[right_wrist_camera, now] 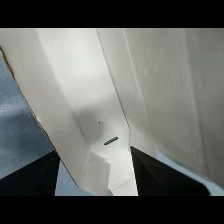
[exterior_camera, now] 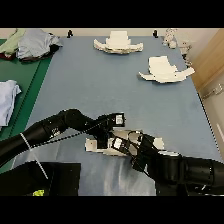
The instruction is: Fold the box.
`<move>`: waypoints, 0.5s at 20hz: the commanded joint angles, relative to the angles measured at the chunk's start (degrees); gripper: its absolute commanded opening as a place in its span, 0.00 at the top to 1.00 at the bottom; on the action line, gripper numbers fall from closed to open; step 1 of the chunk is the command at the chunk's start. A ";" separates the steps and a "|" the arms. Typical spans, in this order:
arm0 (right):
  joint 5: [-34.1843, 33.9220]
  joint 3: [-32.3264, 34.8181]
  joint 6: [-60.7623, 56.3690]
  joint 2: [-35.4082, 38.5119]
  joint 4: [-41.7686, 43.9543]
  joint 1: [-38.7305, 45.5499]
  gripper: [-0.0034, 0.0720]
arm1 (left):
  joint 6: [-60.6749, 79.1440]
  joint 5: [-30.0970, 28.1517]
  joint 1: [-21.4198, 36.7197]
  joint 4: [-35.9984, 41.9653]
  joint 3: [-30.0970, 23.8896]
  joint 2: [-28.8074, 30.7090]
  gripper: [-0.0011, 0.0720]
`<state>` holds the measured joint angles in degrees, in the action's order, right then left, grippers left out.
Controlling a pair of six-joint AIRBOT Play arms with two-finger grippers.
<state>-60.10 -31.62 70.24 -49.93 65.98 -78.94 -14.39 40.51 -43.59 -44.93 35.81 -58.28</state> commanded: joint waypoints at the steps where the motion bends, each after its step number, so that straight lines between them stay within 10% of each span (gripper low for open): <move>1: -4.39 -0.98 -9.73 1.20 -1.70 -0.07 0.09 | 0.00 0.00 0.00 0.00 0.07 0.02 0.96; 10: -6.40 -0.90 -9.27 2.45 -2.01 1.84 0.00 | 0.00 0.02 0.00 0.00 0.07 0.02 0.96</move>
